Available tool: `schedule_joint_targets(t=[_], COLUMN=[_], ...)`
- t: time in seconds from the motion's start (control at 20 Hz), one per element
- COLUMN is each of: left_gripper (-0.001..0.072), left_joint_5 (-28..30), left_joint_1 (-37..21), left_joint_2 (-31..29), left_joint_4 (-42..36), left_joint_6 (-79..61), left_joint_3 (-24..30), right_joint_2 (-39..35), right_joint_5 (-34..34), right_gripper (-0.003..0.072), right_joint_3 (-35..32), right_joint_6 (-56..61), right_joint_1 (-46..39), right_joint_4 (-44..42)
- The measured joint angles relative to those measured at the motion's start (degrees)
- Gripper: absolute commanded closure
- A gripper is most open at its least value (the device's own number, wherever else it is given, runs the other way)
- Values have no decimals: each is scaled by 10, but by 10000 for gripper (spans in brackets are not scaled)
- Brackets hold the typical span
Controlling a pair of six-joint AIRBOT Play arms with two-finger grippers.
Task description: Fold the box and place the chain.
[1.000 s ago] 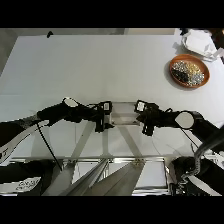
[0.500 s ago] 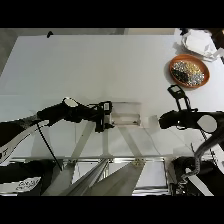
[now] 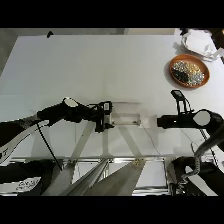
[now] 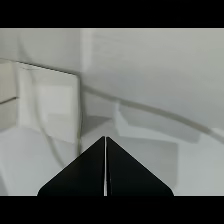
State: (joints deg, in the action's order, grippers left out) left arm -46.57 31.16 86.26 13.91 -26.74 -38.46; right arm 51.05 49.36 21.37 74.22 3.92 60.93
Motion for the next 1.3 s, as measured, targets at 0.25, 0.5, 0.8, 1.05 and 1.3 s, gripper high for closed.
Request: schedule_joint_targets(t=[0.25, 0.5, 0.8, 1.05, 1.3], left_gripper=[384, 384, 384, 384, 384], left_joint_5=[0, 0, 0, 0, 0], left_joint_1=[0, 0, 0, 0, 0], left_joint_2=[0, 0, 0, 0, 0], left_joint_4=[0, 0, 0, 0, 1], left_joint_6=[0, 0, 0, 0, 0], left_joint_3=[0, 0, 0, 0, 0], right_joint_2=[64, 88, 56, 33, 29], right_joint_5=[-21, -27, -23, -12, -10], right_gripper=[666, 655, 503, 360, 335], right_joint_3=[-5, -6, -6, -6, -6], right_joint_6=[-73, -111, -150, -156, -158], right_joint_1=[-2, -2, -2, 14, 39], right_joint_4=[-99, -137, -185, -220, -233])
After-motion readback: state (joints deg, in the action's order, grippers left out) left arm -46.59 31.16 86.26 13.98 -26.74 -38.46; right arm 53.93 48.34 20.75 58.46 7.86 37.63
